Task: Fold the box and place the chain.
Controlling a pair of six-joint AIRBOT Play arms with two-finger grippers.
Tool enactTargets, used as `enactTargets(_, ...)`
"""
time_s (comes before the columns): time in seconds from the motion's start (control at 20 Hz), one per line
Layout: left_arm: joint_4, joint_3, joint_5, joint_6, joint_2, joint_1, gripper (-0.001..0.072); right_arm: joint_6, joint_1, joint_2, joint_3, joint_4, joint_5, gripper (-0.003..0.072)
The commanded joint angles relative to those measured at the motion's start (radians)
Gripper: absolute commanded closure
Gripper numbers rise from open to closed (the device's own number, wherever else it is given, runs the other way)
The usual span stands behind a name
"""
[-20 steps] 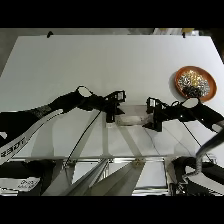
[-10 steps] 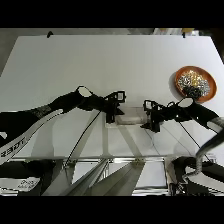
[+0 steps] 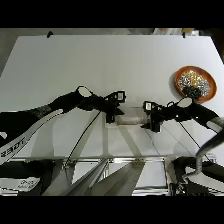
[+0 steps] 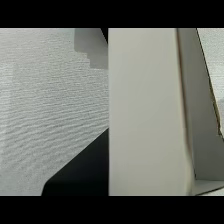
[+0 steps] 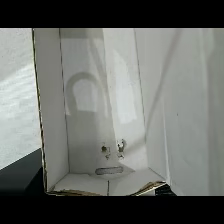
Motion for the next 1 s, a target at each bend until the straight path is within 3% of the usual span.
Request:
enactTargets(0.0,0.000,0.000,0.001,0.000,-0.001,-0.001,0.0701,0.000,0.001,-0.001,-0.001,-0.012,-0.001,0.0330)
enactTargets(0.55,0.000,0.000,-0.001,-0.002,0.002,0.002,0.0700,0.000,0.001,-0.001,-0.001,-0.012,-0.001,0.0330)
enactTargets(0.6,0.001,0.000,-0.006,-0.004,0.009,0.006,0.0667,0.000,0.001,-0.001,-0.001,-0.012,-0.001,0.0330)
enactTargets(0.7,0.006,0.000,0.001,-0.003,0.034,0.015,0.0367,0.000,0.001,-0.001,-0.001,-0.012,-0.001,0.0330)
enactTargets(0.8,0.057,0.000,0.005,-0.017,0.068,0.027,0.0132,0.000,0.001,-0.001,-0.001,-0.012,-0.001,0.0330)
enactTargets(0.95,0.227,0.000,0.000,-0.213,0.138,0.048,0.0137,0.000,0.001,-0.001,-0.001,-0.012,-0.001,0.0330)
